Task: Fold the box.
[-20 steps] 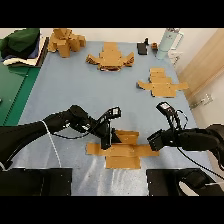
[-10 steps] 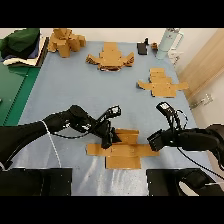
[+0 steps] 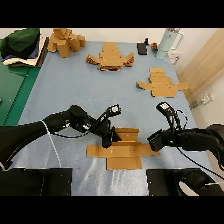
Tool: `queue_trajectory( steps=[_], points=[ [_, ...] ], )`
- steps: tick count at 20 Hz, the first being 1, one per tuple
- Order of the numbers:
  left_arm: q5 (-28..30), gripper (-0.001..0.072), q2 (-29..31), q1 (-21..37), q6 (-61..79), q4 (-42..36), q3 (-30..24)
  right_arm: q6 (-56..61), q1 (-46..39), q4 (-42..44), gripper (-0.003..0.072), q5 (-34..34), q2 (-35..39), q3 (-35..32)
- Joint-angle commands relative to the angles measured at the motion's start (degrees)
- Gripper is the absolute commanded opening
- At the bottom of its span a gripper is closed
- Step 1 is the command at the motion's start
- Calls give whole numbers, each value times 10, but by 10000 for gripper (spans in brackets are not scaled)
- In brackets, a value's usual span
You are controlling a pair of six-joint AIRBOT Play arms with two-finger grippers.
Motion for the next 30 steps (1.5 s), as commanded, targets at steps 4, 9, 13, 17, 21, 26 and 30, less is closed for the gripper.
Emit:
queue_trajectory(
  steps=[4,9,13,17,21,26,30],
  points=[
    [-7,14,0,0,0,0,0,-6,1,1,2,0,1,0],
    [-6,14,0,0,0,-1,0,-102,7,94,3,-49,1,-9],
    [-6,14,0,0,0,-1,0,-102,116,55,2,-43,33,-51],
    [-6,14,0,0,0,-1,0,-148,256,1,352,21,16,-82],
    [-6,14,0,0,0,-1,0,-182,356,-55,522,90,-60,-83],
    [-6,14,0,0,0,-1,0,-179,400,-84,521,129,-121,-83],
    [-6,14,0,0,0,-1,0,-145,401,-118,521,149,-122,-83]
  ],
)
